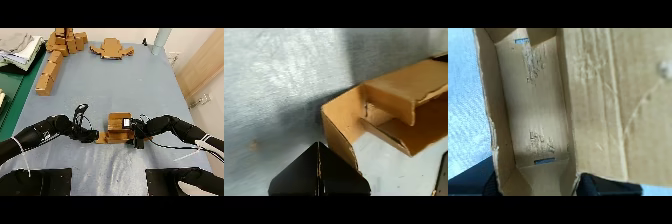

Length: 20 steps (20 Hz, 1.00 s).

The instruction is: Fold the box.

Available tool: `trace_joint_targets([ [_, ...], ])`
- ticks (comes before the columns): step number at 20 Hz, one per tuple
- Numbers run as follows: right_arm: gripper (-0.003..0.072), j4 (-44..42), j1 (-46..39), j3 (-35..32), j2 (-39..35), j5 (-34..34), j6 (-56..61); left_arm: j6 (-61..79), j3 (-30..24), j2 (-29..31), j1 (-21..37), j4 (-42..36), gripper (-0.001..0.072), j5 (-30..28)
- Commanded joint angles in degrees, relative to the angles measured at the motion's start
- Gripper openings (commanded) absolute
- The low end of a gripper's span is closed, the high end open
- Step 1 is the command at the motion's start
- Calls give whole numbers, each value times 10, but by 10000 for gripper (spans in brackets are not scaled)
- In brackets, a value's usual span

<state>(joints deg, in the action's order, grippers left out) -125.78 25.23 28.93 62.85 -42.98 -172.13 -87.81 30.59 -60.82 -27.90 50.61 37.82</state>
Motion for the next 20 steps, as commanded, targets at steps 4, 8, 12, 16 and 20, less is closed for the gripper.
trace_joint_targets([
  [4, 484, 0, 0, 0, 0, 0, 0, 104, 1, 2, -2, -148, 18, -2],
  [8, 485, 0, 0, 0, 0, 0, 0, 104, 1, 2, -2, -145, 421, -10],
  [12, 484, 0, 0, 0, 0, 0, 0, 99, 1, 2, 26, -147, 423, -10],
  [16, 484, 0, 0, 0, 0, 0, 0, 112, 16, 2, 48, -149, 544, 23],
  [20, 484, 0, 0, 0, 0, 0, 0, 172, 37, 2, 47, -188, 570, 41],
])
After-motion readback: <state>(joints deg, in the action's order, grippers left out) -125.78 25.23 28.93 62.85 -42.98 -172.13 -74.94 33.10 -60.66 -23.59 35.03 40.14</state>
